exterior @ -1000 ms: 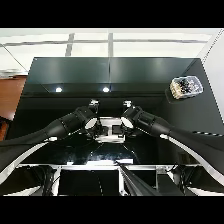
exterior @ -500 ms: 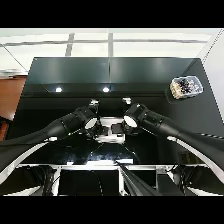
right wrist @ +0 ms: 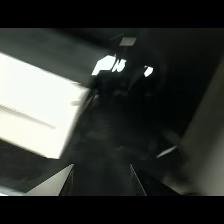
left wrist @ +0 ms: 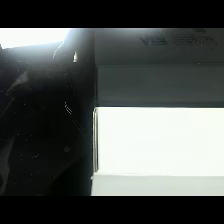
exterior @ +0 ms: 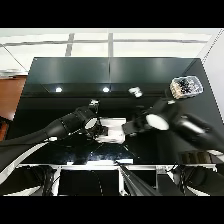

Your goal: Fold the box and place the chain.

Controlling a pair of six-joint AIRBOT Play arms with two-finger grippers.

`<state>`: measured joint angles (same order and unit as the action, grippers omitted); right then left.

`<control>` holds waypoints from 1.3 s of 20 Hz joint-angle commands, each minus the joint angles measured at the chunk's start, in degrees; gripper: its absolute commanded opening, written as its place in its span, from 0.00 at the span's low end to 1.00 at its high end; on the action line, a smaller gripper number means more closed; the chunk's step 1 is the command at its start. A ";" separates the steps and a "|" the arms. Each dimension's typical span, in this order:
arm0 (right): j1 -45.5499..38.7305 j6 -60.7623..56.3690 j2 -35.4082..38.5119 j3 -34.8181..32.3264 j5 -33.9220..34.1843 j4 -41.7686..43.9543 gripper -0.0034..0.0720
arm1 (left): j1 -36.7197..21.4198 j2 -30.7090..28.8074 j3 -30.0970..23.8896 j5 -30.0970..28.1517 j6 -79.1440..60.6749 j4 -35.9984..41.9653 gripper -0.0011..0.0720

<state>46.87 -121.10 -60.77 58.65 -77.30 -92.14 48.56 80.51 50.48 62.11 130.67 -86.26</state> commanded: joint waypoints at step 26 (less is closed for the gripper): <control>-60.33 -4.87 -35.39 25.81 12.81 16.85 0.74 | -0.02 0.00 0.02 0.13 0.02 -0.02 0.06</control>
<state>-13.21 -124.88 -94.70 83.72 -64.25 -77.45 48.56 80.51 50.48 62.06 130.72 -86.26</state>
